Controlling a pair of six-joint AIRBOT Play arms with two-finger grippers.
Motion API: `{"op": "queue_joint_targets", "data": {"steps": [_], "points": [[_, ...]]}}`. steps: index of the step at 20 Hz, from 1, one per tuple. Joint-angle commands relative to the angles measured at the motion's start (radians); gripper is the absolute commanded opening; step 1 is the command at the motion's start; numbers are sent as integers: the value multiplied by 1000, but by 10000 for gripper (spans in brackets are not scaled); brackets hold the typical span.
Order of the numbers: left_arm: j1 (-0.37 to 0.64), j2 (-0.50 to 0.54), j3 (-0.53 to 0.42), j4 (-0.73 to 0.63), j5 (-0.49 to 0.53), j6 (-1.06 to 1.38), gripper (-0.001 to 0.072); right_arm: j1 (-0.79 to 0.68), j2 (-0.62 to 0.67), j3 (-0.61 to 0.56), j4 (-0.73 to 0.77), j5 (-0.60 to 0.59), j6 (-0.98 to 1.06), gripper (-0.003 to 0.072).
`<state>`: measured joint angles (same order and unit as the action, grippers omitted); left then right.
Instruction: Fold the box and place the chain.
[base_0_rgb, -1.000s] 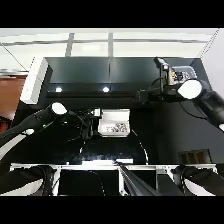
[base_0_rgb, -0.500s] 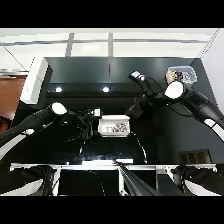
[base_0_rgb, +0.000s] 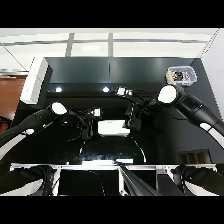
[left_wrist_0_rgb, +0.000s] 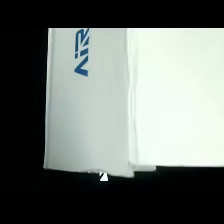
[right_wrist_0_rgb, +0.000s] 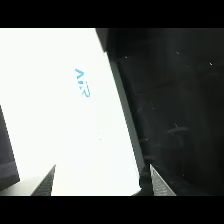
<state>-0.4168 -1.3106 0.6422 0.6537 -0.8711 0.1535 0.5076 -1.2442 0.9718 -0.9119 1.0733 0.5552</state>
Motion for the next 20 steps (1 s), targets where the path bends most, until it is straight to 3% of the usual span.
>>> {"op": "queue_joint_targets", "data": {"steps": [1, 6, 7, 12, 15, 18, 20], "points": [[-1, 0, 0, 0, -2, 0, 436, 18, 0, 0, -17, -14, -22, 699], [-1, 0, 0, 0, -2, 0, 437, 18, 0, -3, -16, 12, -42, 698], [-1, 0, 0, 0, -2, 0, 436, 18, 0, -10, -16, 7, -41, 649], [-1, 0, 0, 0, -23, 0, 436, 15, 16, -37, -1, 47, -38, 651], [-1, 0, 0, 0, -26, 0, 437, 30, 37, -79, 3, -11, -42, 651], [-1, 0, 0, 0, -26, 0, 437, 71, 37, -114, 5, -171, -82, 651], [-1, 0, 0, 0, -26, 0, 437, 87, 37, -114, 6, -218, -97, 651]]}}
